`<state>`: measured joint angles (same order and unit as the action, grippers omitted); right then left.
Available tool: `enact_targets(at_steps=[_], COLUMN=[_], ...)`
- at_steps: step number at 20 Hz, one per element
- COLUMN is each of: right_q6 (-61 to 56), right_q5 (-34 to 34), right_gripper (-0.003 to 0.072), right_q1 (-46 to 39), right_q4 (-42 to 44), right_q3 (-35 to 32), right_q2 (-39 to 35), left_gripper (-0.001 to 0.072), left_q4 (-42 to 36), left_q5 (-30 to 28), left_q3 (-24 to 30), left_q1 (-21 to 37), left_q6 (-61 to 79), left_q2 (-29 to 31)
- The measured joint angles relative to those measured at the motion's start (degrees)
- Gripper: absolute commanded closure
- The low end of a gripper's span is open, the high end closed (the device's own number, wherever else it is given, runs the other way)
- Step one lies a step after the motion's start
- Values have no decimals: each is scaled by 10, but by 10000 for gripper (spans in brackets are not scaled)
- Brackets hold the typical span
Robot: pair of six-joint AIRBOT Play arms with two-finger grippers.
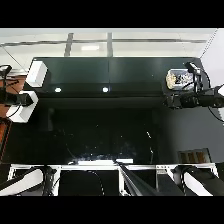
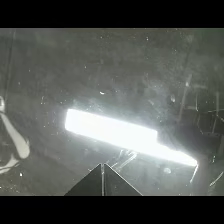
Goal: Fold the box and place the chain.
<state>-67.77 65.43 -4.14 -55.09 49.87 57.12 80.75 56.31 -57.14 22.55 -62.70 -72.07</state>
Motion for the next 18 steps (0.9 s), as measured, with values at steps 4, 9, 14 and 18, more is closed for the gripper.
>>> enact_targets(at_steps=[4, 9, 14, 18], right_q6=[-25, -55, -70, -73], right_q5=[0, 0, -1, -1], right_gripper=[671, 671, 671, 671], right_q1=[0, 0, 0, 0], right_q4=[0, 0, 0, 0], right_q3=[0, 0, 0, 0], right_q2=[0, 0, 0, 0], left_gripper=[470, 469, 124, -5], left_q4=[-4, -7, -40, -50], left_q5=[-45, -64, -73, -70], left_q3=[-31, -107, -170, -236], left_q1=[10, 12, 12, 11], left_q6=[30, 41, 38, 28], left_q2=[-63, -152, -217, -229])
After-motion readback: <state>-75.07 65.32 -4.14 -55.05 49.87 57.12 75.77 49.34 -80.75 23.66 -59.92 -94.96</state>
